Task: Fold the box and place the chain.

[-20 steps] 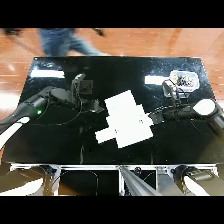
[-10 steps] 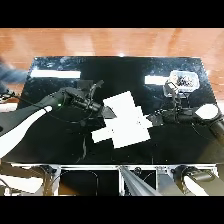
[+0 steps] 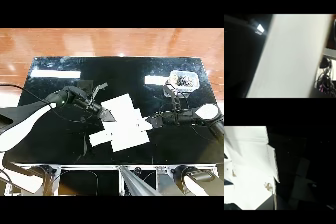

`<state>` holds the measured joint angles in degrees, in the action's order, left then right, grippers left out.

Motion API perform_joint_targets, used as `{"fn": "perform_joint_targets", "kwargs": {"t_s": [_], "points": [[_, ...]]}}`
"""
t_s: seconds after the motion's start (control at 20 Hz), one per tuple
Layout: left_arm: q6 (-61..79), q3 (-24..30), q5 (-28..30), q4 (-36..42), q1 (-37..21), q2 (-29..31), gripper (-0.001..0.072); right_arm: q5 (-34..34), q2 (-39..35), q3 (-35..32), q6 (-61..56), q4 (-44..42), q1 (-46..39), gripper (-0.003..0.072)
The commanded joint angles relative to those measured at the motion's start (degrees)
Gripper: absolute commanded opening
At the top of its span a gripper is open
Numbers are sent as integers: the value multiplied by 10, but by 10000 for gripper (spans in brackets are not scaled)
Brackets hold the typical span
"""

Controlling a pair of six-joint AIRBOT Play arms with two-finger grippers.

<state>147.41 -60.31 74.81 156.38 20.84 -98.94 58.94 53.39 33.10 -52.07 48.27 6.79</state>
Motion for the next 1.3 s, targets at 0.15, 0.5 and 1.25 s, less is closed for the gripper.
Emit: {"fn": "perform_joint_targets", "kwargs": {"t_s": [0.15, 0.5, 1.25], "points": [[18, -3, 44, -26, -1, -2, 542, 3, 0, 0, 0, -1, 0, 31], [46, -3, 58, -27, 19, -12, 439, -5, 0, 0, -9, -3, 0, 31], [99, -82, 40, -217, 13, -12, 15, 10, 0, 48, -43, 156, -29, 705]]}}
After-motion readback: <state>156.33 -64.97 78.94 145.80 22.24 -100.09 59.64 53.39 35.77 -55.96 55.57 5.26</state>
